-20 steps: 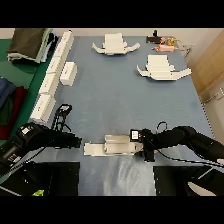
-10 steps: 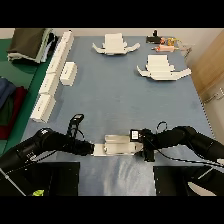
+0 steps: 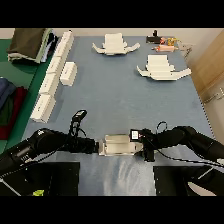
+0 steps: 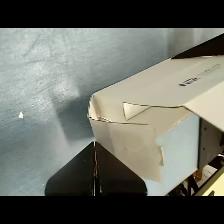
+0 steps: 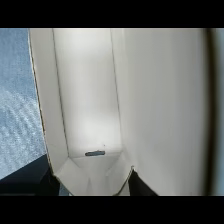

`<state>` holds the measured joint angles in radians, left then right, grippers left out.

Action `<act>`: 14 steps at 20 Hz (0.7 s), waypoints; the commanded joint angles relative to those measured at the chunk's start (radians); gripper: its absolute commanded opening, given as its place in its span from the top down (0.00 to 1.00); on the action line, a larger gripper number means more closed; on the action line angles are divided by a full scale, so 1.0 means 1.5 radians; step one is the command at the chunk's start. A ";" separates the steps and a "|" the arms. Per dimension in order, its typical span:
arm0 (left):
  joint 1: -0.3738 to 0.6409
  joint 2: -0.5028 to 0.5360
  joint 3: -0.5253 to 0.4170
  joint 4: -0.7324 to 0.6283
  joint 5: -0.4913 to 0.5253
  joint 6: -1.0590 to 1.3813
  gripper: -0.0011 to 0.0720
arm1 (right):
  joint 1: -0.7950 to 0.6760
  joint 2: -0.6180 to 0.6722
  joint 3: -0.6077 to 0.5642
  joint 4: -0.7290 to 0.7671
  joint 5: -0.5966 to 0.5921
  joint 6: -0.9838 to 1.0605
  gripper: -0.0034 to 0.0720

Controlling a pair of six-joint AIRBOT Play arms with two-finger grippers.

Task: Fold the box.

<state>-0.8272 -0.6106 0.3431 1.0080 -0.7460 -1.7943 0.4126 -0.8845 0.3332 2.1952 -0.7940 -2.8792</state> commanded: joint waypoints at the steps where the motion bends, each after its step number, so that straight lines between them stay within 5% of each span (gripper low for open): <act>1: -0.002 0.011 0.005 -0.004 0.004 0.002 0.96 | 0.000 0.000 0.000 0.000 0.000 0.000 0.39; 2: -0.002 0.011 0.005 -0.004 0.005 0.004 0.96 | 0.000 0.000 0.000 0.000 0.000 0.000 0.39; 3: -0.002 0.011 0.005 -0.005 0.009 0.011 0.76 | 0.000 0.000 0.000 0.000 0.000 0.000 0.39; 4: -0.002 0.011 0.005 -0.008 0.010 0.017 0.38 | 0.000 0.000 0.000 0.000 0.000 0.000 0.39; 5: -0.002 0.009 0.005 -0.009 0.010 0.018 0.29 | 0.000 0.000 0.000 0.000 0.000 0.000 0.39; 14: -0.002 -0.024 0.004 -0.043 0.048 0.018 0.29 | 0.000 0.000 0.000 0.000 0.000 0.000 0.39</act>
<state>-0.8303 -0.6342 0.3489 0.9588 -0.7074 -1.7687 0.4126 -0.8845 0.3332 2.1952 -0.7944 -2.8796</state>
